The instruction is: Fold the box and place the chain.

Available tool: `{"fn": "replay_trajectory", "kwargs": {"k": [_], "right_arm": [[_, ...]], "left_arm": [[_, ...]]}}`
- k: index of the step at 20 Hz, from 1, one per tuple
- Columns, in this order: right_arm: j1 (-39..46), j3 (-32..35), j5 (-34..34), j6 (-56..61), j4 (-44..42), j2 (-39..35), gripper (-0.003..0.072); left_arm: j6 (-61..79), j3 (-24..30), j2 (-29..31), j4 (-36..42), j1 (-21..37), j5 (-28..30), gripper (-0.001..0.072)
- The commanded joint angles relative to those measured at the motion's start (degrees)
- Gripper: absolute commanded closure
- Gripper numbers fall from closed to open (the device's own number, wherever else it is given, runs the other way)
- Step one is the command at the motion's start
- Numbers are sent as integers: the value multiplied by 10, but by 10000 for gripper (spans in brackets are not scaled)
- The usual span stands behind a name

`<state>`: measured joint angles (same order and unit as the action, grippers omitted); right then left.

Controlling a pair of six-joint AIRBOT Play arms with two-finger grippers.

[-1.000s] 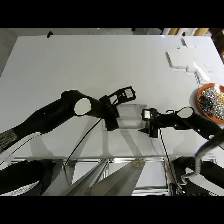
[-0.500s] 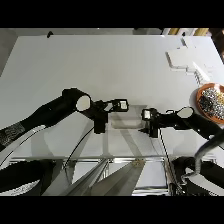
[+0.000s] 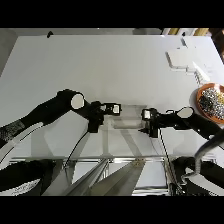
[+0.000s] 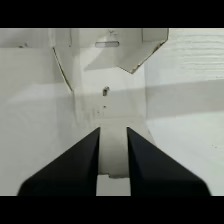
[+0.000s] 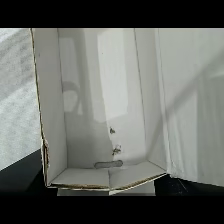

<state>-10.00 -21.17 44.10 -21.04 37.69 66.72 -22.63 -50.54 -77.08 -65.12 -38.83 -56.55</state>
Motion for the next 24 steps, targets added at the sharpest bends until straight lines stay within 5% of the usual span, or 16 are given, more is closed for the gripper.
{"fn": "replay_trajectory", "kwargs": {"k": [1, 24], "right_arm": [[0, 0, 0, 0, 0, 0, 288], [0, 0, 0, 0, 0, 0, 288]], "left_arm": [[66, 2, -7, 35, -1, 59, 417], [100, 2, -57, 95, -38, 94, 437]]}}
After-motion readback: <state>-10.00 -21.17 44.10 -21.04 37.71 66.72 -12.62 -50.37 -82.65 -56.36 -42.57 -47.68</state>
